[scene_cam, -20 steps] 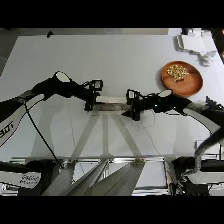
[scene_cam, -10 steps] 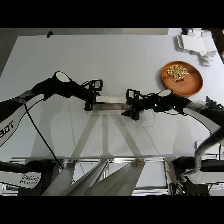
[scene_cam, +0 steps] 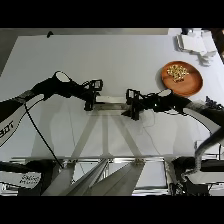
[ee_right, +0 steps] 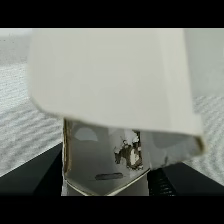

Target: Fold the box and place the chain.

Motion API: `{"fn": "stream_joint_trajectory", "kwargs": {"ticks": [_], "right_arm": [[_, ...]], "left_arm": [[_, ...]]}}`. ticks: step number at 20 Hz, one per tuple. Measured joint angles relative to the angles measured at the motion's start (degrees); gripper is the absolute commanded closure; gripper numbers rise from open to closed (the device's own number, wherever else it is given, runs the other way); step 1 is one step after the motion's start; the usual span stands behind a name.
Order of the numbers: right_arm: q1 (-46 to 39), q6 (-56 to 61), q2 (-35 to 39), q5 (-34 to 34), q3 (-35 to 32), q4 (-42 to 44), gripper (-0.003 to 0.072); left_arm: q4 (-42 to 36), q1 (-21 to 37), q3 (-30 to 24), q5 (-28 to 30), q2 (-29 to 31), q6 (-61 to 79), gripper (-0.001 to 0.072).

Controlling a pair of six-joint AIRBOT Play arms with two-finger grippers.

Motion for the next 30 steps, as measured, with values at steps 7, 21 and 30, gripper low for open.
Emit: {"fn": "stream_joint_trajectory", "kwargs": {"ticks": [7, 21, 30], "right_arm": [[0.02, -0.02, -0.02, -0.15, 0.07, 0.20, 0.0292], [0.02, 0.02, -0.02, -0.02, 0.07, 0.02, 0.0292], [0.00, 0.02, -0.02, 0.04, 0.07, 0.04, 0.0292]], "left_arm": [[-0.70, 0.44, -0.07, -0.13, 0.85, -0.17, 0.0430], [13.33, 4.74, -0.07, -15.15, 12.57, -19.32, 0.0704], [1.77, 0.42, -0.17, -3.80, 12.04, -24.33, 0.0703]]}}
